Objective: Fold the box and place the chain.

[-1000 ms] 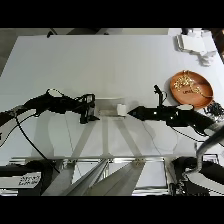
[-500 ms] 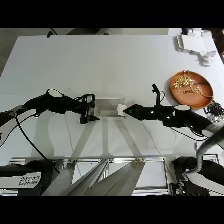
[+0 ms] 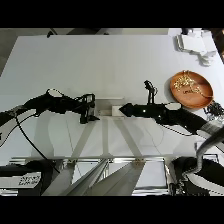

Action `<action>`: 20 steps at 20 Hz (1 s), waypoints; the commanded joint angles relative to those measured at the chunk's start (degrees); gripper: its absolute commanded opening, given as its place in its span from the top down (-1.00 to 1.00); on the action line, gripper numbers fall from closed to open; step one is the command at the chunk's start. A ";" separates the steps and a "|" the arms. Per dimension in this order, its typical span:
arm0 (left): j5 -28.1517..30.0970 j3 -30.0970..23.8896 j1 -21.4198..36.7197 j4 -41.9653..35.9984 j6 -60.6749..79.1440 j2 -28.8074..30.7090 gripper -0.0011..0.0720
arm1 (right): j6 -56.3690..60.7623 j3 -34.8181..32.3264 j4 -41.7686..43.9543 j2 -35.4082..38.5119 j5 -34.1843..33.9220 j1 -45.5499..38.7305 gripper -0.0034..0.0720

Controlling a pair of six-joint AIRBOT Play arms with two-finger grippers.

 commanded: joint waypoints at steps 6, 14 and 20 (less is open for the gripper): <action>0.00 -0.02 -0.02 0.02 0.09 0.02 0.21 | 7.80 1.36 -8.07 -0.02 -13.68 6.40 -0.30; 0.00 -0.02 -0.02 0.02 0.07 0.00 0.21 | 22.95 5.70 -28.76 -0.02 -12.68 6.95 -0.29; -0.02 -0.02 -0.02 0.02 0.07 0.02 0.21 | 49.20 10.01 -61.57 -0.37 -2.01 8.83 -0.29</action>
